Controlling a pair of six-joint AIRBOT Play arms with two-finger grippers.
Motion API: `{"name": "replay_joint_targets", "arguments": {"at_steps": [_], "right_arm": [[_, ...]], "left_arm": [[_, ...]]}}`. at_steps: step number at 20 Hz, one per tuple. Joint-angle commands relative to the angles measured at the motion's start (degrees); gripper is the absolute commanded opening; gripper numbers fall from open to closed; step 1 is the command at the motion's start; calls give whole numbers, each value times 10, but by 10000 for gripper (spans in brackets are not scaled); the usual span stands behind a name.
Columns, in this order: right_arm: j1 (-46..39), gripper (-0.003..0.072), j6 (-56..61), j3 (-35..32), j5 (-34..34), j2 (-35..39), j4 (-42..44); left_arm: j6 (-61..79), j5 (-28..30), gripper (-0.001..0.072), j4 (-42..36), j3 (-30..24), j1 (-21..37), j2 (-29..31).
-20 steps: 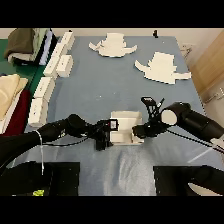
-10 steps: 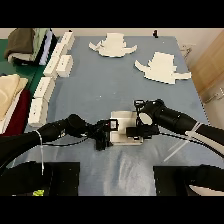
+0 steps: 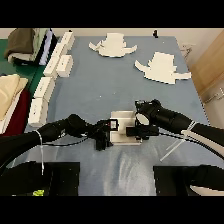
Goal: Fold the box.
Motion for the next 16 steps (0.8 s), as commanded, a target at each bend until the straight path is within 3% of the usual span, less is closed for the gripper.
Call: {"name": "replay_joint_targets", "arguments": {"at_steps": [1, 2, 3, 4, 5, 13, 16], "right_arm": [[1, 3, 5, 0, 5, -1, -7], [1, 4, 4, 0, 5, -1, -8], [1, 55, 4, 0, 4, -1, -8], [1, 299, 4, 0, 5, 0, -7], [1, 452, 4, 0, 5, 2, -3], [0, 458, 4, 0, 5, 13, 4], [0, 397, 11, 0, 5, 9, 4]], "left_arm": [[0, 0, 528, 0, 0, 0, 0], [0, 0, 528, 0, 0, 0, 0], [0, 0, 528, 0, 0, 0, 0], [0, 0, 528, 0, 0, 0, 0], [0, 0, 528, 0, 0, 0, 0], [0, 0, 528, 0, 0, 0, 0], [0, 0, 528, 0, 0, 0, 0]]}}
